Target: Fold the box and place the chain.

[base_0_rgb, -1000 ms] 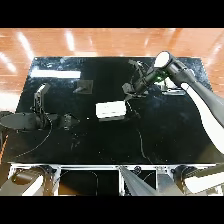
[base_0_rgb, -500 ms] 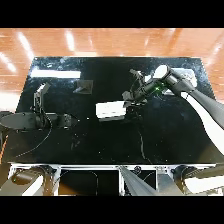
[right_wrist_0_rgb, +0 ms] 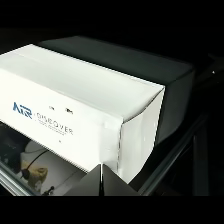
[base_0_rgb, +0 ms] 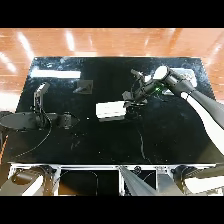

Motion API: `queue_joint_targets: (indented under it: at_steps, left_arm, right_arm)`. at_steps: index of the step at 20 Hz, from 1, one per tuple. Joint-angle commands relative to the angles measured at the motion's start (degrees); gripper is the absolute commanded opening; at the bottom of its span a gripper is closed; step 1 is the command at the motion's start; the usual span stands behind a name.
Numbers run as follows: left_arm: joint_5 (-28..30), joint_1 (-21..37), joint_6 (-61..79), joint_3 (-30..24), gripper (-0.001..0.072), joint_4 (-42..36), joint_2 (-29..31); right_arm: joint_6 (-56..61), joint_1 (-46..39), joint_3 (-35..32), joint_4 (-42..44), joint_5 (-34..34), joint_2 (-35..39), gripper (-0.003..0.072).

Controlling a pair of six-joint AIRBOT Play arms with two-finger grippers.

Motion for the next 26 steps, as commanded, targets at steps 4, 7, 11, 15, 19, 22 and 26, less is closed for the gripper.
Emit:
queue_joint_targets:
  at_steps: [4,7,11,15,19,22,26]
  left_arm:
    - [-3.67,0.09,3.26,1.18,0.0567,0.15,-0.2]
    - [-4.22,-0.11,13.14,7.48,0.0566,-1.88,-5.75]
    - [1.64,-6.27,36.5,23.19,0.0576,-2.12,-24.46]
    - [1.53,-17.79,50.31,35.39,0.0636,11.17,-38.1]
    - [-0.42,-23.54,51.28,38.03,0.0634,20.31,-42.91]
    - [0.98,-22.82,54.18,38.01,0.0633,18.93,-43.74]
    - [4.79,-17.86,59.21,38.01,0.0633,8.13,-43.98]
  right_arm:
    - [-2.82,-0.92,0.02,5.53,2.99,2.89,0.0037]
    - [-4.13,-5.27,0.0,5.29,4.11,9.53,0.0037]
    - [-4.2,-14.25,-3.48,-5.07,6.75,18.6,0.0037]
    - [-4.35,-23.67,-13.22,-8.35,5.75,25.35,0.0037]
    - [-4.37,-25.4,-16.74,-10.64,2.58,25.88,0.0037]
    - [-4.35,-25.38,-16.83,-10.29,0.7,25.88,0.0037]
    - [-4.17,-25.38,-16.83,-10.36,0.17,25.88,0.0037]
